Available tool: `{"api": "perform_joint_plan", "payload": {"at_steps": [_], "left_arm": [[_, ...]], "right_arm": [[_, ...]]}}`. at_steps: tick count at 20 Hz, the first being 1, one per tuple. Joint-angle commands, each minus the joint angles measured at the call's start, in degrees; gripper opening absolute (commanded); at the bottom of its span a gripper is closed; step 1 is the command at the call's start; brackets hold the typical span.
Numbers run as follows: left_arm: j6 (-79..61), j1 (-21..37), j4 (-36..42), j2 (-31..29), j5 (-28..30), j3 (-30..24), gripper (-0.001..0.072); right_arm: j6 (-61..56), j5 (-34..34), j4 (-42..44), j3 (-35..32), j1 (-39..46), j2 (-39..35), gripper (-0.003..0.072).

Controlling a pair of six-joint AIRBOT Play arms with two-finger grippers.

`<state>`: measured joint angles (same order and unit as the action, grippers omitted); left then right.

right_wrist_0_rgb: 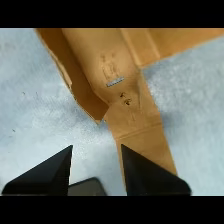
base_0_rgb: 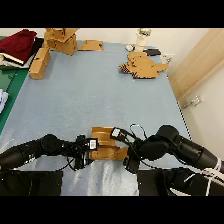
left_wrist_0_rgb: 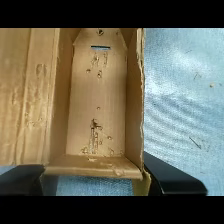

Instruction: Fold the box.

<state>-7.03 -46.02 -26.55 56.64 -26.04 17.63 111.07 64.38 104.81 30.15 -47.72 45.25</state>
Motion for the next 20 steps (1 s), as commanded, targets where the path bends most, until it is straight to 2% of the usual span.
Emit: {"api": "perform_joint_plan", "payload": {"at_steps": [1, 4, 10, 14, 15, 17, 18, 19, 20], "left_arm": [[0.00, 0.04, -0.02, 0.02, 0.02, 0.04, 0.0600], [0.00, 0.04, -0.02, 0.02, 0.00, 0.04, 0.0600], [-0.02, 0.04, -0.02, 0.02, 0.02, 0.04, 0.0600], [0.00, 0.04, -0.02, 0.02, 0.02, 0.04, 0.0600], [-0.02, 0.04, 0.00, 0.02, 0.02, 0.04, 0.0600], [0.00, 0.04, -0.02, 0.02, 0.02, 0.04, 0.0600], [0.00, 0.04, -0.02, 0.02, 0.02, 0.04, 0.0600], [0.00, 0.04, -0.02, 0.02, 0.02, 0.04, 0.0600], [-0.02, 0.04, -0.02, 0.02, 0.02, 0.04, 0.0600]], "right_arm": [[10.12, -9.55, -3.32, -1.49, -1.20, 2.16, 0.0477], [10.10, -16.57, -5.42, -1.46, -1.20, 3.17, 0.0477], [10.12, -16.87, -5.33, -1.42, -1.20, 3.30, 0.0476], [11.65, -16.28, -1.53, -1.44, -1.22, 3.30, 0.0474], [13.40, -16.35, -1.27, -1.44, -1.22, 3.30, 0.0438], [17.92, -16.33, -0.92, -1.44, -1.22, 3.30, 0.0258], [19.80, -16.37, -0.35, -1.44, -1.22, 3.30, 0.0224], [21.55, -16.41, 0.46, -1.44, -1.22, 3.32, 0.0224], [22.77, -16.39, 1.16, -1.44, -1.22, 3.34, 0.0175]]}}
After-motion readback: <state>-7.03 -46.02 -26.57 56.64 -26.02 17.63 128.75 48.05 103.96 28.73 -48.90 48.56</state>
